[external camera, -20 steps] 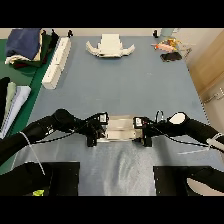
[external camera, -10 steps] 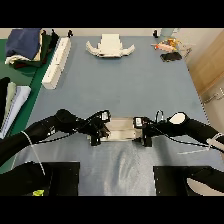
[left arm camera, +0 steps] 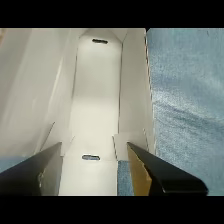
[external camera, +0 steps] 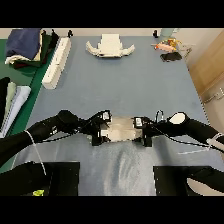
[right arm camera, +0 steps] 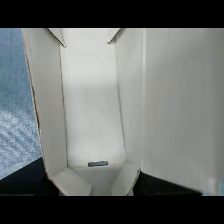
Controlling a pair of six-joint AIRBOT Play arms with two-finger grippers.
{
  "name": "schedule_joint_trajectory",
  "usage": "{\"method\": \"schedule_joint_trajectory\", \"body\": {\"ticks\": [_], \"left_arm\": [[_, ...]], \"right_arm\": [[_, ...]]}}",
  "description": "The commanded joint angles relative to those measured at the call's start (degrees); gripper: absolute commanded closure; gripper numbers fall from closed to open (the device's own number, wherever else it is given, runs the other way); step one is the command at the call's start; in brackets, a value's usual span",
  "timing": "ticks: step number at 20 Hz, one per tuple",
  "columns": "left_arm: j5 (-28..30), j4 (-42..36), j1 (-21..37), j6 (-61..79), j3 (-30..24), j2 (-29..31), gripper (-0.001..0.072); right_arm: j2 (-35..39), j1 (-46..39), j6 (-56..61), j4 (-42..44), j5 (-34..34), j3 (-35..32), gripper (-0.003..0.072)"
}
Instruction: Fold the box.
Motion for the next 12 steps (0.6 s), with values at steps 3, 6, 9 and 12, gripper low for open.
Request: {"method": "schedule_joint_trajectory", "body": {"ticks": [3,6,9,12], "left_arm": [[0.2,4.2,0.0,-9.1,0.1,1.7,0.0693],[-0.1,13.9,0.1,-25.2,0.1,7.0,0.0694],[-3.8,28.7,0.1,-47.6,0.1,14.1,0.0694],[-8.7,41.6,0.1,-73.8,0.1,22.6,0.0694]], "right_arm": [[0.0,0.0,0.0,0.0,0.0,0.0,0.0178],[0.0,0.0,0.0,0.0,0.0,0.0,0.0178],[0.0,0.0,0.0,0.0,0.0,0.0,0.0178],[0.0,0.0,0.0,0.0,0.0,0.0,0.0178]]}}
